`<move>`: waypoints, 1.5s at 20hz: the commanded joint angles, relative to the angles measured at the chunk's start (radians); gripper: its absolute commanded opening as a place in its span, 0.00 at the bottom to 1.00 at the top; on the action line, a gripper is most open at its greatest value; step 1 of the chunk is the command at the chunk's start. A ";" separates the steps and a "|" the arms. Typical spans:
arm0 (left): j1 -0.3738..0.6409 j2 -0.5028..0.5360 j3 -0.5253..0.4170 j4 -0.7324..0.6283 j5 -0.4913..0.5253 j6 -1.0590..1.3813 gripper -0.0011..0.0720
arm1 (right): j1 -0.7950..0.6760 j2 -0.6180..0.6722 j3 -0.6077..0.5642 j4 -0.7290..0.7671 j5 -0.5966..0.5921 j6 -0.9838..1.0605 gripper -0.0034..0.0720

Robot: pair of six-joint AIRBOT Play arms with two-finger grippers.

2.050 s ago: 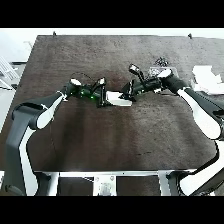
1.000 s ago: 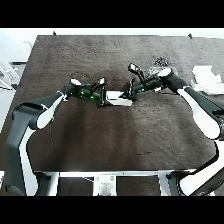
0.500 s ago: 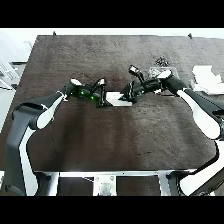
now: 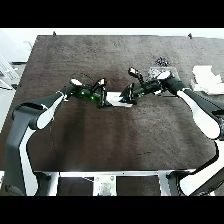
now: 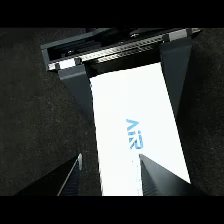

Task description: Fold the box and place the chain.

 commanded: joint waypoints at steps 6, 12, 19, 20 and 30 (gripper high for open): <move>0.001 0.000 0.001 0.000 0.003 0.002 0.39 | -0.050 0.001 0.021 0.166 0.002 -0.005 0.40; 0.001 0.000 0.001 0.000 0.003 0.002 0.39 | -0.054 0.011 -0.006 0.172 0.066 -0.004 0.06; 0.001 0.000 0.001 -0.001 0.002 0.002 0.39 | -0.086 0.351 -0.185 0.190 -0.072 0.084 0.06; 0.001 0.000 0.001 -0.001 0.002 0.002 0.39 | -0.097 0.407 -0.232 0.190 -0.101 0.092 0.06; 0.055 0.078 0.001 0.005 -0.013 -0.130 0.04 | -0.145 0.592 -0.485 0.190 -0.165 0.136 0.06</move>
